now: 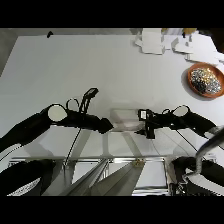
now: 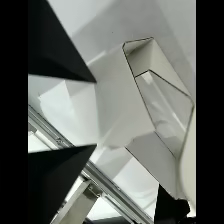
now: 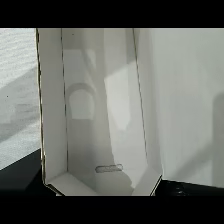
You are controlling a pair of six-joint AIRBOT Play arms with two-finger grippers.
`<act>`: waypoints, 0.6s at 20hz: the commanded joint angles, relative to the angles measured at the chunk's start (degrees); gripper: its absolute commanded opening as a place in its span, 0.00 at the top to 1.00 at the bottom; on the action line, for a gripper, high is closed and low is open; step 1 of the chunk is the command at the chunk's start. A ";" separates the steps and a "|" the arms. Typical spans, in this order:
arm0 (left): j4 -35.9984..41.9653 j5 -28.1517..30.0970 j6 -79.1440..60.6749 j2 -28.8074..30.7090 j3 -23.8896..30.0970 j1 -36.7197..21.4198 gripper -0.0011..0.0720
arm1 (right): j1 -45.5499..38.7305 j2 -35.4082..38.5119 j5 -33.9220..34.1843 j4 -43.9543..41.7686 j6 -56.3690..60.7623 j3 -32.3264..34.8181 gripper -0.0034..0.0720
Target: Fold the box and place the chain.
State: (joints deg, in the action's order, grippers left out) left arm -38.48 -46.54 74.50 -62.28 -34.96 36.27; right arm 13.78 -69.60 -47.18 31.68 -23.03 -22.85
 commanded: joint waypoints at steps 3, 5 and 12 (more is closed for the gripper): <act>-8.81 -8.24 5.64 4.33 0.02 -4.31 0.28 | -0.04 0.04 0.02 -0.02 0.02 0.00 0.51; -8.90 -8.72 5.51 3.82 0.44 -4.59 0.28 | -0.04 0.04 0.02 -0.02 0.02 0.00 0.51; -11.43 -12.33 4.83 7.74 0.59 -11.15 0.29 | -0.04 0.04 0.02 -0.02 0.02 0.00 0.51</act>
State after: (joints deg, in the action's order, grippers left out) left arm -47.70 -56.40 79.33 -57.08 -34.44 28.38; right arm 13.76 -69.60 -47.16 31.68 -23.00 -22.85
